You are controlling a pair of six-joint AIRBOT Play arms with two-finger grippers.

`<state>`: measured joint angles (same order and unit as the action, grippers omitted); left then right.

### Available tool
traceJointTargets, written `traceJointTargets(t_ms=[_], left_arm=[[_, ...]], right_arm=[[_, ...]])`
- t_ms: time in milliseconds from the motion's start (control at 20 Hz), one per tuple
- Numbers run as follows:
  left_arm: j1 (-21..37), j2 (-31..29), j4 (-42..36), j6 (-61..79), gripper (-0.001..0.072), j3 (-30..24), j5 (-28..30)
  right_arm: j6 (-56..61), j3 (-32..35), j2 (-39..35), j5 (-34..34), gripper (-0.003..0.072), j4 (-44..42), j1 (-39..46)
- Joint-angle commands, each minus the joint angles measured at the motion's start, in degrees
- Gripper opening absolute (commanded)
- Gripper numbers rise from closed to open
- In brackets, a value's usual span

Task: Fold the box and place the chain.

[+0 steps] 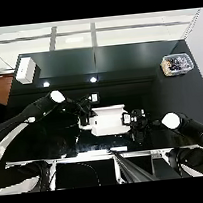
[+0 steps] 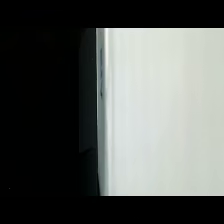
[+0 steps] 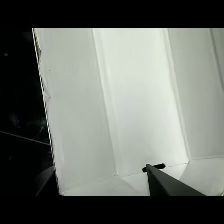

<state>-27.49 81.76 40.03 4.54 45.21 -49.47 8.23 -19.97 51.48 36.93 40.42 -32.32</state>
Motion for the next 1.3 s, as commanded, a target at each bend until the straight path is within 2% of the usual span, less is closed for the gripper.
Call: traceJointTargets(t_ms=[0,250,450,700,1000,1250], left_arm=[[0.0,0.0,0.0,0.0,0.0023,0.0,-0.3],[0.0,0.0,0.0,0.0,0.0024,0.0,-0.3],[0.0,0.0,0.0,0.0,0.0024,0.0,-0.3],[0.0,0.0,0.0,0.0,0.0024,0.0,-0.7],[0.1,0.0,0.4,0.0,0.0024,0.0,-0.2],[0.1,0.0,0.5,0.1,0.0024,0.0,0.0]], right_arm=[[0.3,-1.2,0.1,-2.3,0.0634,-1.4,0.7],[-1.9,-5.5,0.1,3.8,0.0633,0.1,5.0],[-3.6,-5.5,0.2,1.3,0.0634,-0.5,5.5],[-7.5,-5.5,2.6,-0.8,0.0634,-5.4,6.2],[-11.9,-5.5,3.1,0.1,0.0633,-7.7,8.7],[-19.1,-5.5,5.4,0.6,0.0634,-15.4,8.7]])
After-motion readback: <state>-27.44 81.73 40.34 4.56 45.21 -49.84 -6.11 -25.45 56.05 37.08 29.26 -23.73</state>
